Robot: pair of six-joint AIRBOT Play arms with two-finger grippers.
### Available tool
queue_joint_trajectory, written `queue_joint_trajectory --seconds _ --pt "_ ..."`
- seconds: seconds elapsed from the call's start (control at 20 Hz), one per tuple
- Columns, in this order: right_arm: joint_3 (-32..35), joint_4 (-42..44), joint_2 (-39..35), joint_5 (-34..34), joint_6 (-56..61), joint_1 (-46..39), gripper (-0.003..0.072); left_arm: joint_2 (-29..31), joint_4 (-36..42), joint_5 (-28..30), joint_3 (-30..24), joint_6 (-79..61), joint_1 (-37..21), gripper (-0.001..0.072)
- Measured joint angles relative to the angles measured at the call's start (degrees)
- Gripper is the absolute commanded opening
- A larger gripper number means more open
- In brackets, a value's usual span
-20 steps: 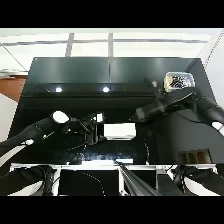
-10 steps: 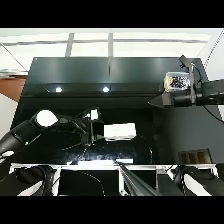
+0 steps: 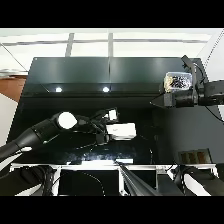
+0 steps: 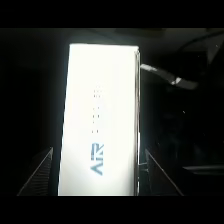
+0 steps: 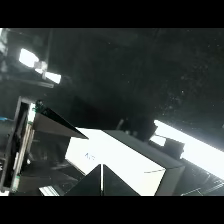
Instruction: Fold the box and place the chain.
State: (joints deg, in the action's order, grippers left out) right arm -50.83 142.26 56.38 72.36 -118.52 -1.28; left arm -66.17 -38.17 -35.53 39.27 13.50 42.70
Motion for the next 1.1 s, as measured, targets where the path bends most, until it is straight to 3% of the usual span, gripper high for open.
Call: queue_joint_trajectory --seconds 0.35,1.1 --pt "0.0 -0.42 0.0 -0.11 -0.02 0.02 0.002 -2.71 -0.04 4.7 0.31 5.25 3.34 0.0715" --pt "0.0 -0.46 0.0 -1.2 -0.02 0.02 0.002 -4.33 -2.97 5.57 0.31 6.23 3.67 0.0714"
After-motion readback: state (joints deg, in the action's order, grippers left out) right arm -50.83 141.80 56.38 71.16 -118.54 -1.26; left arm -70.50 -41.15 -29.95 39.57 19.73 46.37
